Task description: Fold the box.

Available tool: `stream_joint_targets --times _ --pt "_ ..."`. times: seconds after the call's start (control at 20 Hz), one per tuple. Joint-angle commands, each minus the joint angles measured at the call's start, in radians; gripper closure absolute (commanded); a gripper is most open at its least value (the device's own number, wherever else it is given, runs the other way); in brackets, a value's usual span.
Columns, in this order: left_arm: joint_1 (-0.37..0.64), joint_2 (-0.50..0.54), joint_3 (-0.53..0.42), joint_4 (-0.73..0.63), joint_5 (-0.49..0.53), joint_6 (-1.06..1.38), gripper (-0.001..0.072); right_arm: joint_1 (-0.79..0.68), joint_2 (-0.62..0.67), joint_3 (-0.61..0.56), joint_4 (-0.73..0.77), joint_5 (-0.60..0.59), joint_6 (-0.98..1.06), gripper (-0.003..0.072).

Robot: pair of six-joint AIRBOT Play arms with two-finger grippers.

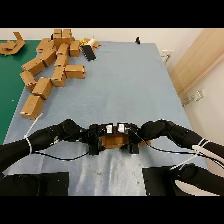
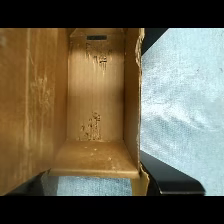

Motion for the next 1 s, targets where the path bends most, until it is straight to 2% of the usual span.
stream_joint_targets --times 0.0,0.05,0.1,0.15,0.35,0.6,0.8,0.95 --pt "-0.001 -0.001 0.000 0.000 0.000 0.000 0.0185 0.001 0.000 0.000 0.001 -0.003 0.000 0.0106" --pt "-0.001 -0.001 0.000 0.000 0.000 0.000 0.0184 0.001 0.001 0.001 0.004 -0.011 0.000 0.0101" --pt "-0.001 -0.001 0.000 0.000 0.000 0.000 0.0184 0.001 0.006 0.005 0.003 -0.027 0.001 0.0016" --pt "-0.001 -0.001 0.000 0.000 0.000 0.000 0.0184 0.000 0.017 0.011 -0.006 -0.056 0.001 -0.0034" --pt "-0.001 -0.001 0.000 0.000 0.000 0.000 0.0185 -0.031 0.059 0.018 -0.050 -0.121 0.001 -0.0034" --pt "-0.001 -0.001 0.000 0.000 0.000 0.000 0.0184 -0.156 0.098 0.018 -0.074 -0.230 0.001 -0.0034" --pt "-0.001 -0.001 0.000 0.000 0.000 0.000 0.0185 -0.235 0.205 0.023 -0.094 -0.249 0.019 -0.0034" --pt "-0.001 -0.001 0.000 0.000 0.000 0.000 0.0185 -0.237 0.276 0.023 -0.139 -0.328 0.040 -0.0034"
